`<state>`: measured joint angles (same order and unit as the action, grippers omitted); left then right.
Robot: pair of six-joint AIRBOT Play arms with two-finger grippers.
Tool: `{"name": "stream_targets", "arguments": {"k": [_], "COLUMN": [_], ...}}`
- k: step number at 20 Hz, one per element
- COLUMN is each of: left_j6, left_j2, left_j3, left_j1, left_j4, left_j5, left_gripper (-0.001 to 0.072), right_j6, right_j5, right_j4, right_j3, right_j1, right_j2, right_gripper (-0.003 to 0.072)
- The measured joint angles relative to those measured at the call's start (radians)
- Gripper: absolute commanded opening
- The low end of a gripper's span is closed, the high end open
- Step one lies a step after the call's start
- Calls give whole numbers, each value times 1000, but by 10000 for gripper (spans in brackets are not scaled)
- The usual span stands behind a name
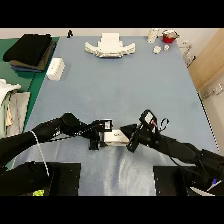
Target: Fold the box.
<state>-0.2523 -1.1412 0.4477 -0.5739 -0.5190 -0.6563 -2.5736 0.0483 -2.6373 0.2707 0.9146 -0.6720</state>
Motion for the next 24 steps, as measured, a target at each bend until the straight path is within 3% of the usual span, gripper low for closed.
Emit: {"name": "stream_targets", "arguments": {"k": [2, 5, 9, 13, 18, 24], "left_j6": [0, 0, 0, 0, 0, 105], "left_j2": [0, 0, 0, 0, 0, 10], "left_j3": [0, 0, 0, 0, 0, 0], "left_j1": [0, 0, 0, 0, 0, 0], "left_j4": [0, 0, 0, 0, 0, -3], "left_j5": [0, 0, 0, 0, 0, -6], "left_gripper": [498, 498, 498, 498, 498, 498], "right_j6": [0, 35, 196, 349, 553, 612], "right_j5": [39, 227, 517, 680, 826, 879], "right_j4": [11, 93, 387, 687, 920, 998], "right_j3": [63, 225, 513, 712, 822, 848], "right_j1": [-103, -320, -558, -670, -725, -738], "right_j2": [-23, -129, -341, -495, -599, -627], "right_gripper": [60, 59, 59, 37, 38, 39]}}
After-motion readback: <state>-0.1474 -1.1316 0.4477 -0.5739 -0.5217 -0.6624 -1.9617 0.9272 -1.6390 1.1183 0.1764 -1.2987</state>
